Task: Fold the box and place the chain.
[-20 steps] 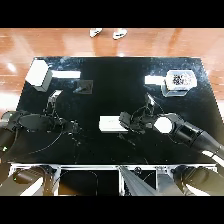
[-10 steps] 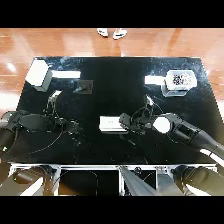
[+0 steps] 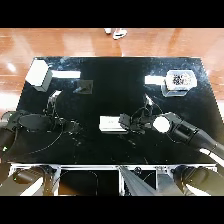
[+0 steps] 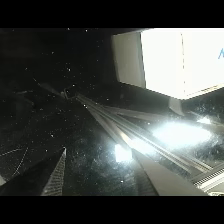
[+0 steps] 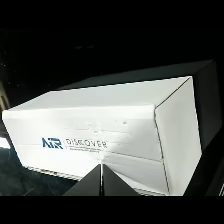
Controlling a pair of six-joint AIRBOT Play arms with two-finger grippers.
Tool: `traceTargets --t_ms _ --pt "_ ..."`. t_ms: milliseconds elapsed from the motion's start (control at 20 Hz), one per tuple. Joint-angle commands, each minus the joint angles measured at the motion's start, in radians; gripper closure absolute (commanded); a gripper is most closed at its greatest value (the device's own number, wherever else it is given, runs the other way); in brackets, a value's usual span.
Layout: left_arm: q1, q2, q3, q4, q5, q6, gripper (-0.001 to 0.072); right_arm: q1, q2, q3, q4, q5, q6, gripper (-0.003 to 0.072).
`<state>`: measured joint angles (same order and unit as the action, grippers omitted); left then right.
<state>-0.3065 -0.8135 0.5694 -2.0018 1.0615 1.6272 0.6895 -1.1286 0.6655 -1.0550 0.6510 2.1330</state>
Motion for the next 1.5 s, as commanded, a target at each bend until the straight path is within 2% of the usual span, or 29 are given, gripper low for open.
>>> traceTargets --t_ms 0,300,450,550,650,750,800,900,1100,1450 --pt "0.000 -0.001 0.002 0.004 0.003 0.019 0.0200 0.000 0.002 0.010 0.019 0.005 -0.050 0.0651" --pt "0.001 -0.010 0.054 0.029 -0.010 0.027 0.0199 -0.088 0.119 0.056 0.026 0.126 -0.154 0.0651" --pt "0.000 -0.090 0.139 0.007 -0.030 0.100 0.0200 -0.197 0.201 0.057 -0.010 0.245 -0.248 0.0651" --pt "-0.001 -0.202 0.226 -0.051 -0.006 0.280 0.0199 -0.291 0.232 0.057 -0.152 0.377 -0.261 0.0651" --pt "-0.015 -0.326 0.327 -0.174 0.120 0.686 0.0198 -0.362 0.237 0.056 -0.351 0.536 -0.269 0.0651" --pt "-0.075 -0.407 0.397 -0.168 0.181 0.953 0.0077 -0.388 0.237 0.055 -0.536 0.657 -0.269 0.0650" --pt "-0.115 -0.428 0.411 -0.136 0.165 1.038 0.0077 -0.390 0.237 0.055 -0.598 0.693 -0.270 0.0650" --pt "-0.184 -0.448 0.408 -0.096 0.095 1.138 0.0077 -0.390 0.237 0.055 -0.647 0.709 -0.271 0.0651" --pt "-0.273 -0.478 0.407 -0.047 0.034 1.251 0.0079 -0.390 0.237 0.055 -0.644 0.673 -0.270 0.0651" --pt "-0.273 -0.501 0.407 -0.056 -0.055 1.302 0.0079 -0.390 0.237 0.055 -0.644 0.656 -0.270 0.0650"
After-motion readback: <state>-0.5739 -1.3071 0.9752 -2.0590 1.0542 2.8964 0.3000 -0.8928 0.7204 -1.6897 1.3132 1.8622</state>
